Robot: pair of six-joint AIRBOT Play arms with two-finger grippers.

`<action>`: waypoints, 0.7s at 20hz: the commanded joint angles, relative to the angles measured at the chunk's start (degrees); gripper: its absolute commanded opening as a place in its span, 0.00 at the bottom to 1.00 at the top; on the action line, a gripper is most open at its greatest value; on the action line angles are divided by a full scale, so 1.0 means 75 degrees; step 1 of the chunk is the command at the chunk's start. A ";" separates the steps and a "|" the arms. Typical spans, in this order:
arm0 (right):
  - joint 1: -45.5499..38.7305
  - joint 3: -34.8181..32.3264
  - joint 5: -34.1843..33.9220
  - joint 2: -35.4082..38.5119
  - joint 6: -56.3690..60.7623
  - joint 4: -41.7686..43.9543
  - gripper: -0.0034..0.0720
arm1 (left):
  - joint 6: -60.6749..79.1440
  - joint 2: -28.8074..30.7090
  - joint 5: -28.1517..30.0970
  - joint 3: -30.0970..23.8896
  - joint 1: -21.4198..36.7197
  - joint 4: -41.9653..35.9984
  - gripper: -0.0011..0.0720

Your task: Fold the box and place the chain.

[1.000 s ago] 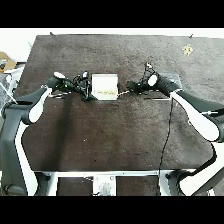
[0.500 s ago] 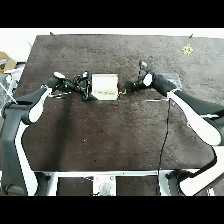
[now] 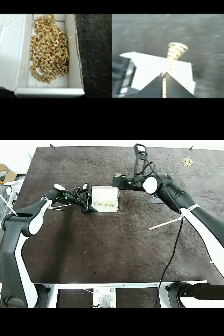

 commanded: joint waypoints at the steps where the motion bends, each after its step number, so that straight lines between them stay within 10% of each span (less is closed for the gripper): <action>1: 0.0819 0.0009 -0.1107 0.0003 -0.0020 -0.0087 0.05 | 0.0003 -0.0006 0.0003 0.0003 0.0003 0.0003 0.55; 3: 0.0973 0.0009 -0.1122 -0.0443 -0.0079 -0.0446 0.05 | 0.0003 -0.0006 0.0003 0.0003 0.0003 0.0003 0.55; 5: 0.0729 0.0006 -0.0667 -0.0717 0.0093 -0.0565 0.49 | 0.0003 -0.0006 0.0000 0.0003 0.0003 0.0003 0.55; 12: -0.0189 0.0026 -0.0522 -0.0149 -0.1343 -0.0568 0.46 | 0.0003 -0.0006 0.0000 0.0003 0.0003 0.0003 0.55; 14: -0.0624 0.0239 -0.0493 -0.0157 -0.2119 -0.0443 0.28 | 0.0003 -0.0006 0.0003 0.0003 0.0003 0.0003 0.55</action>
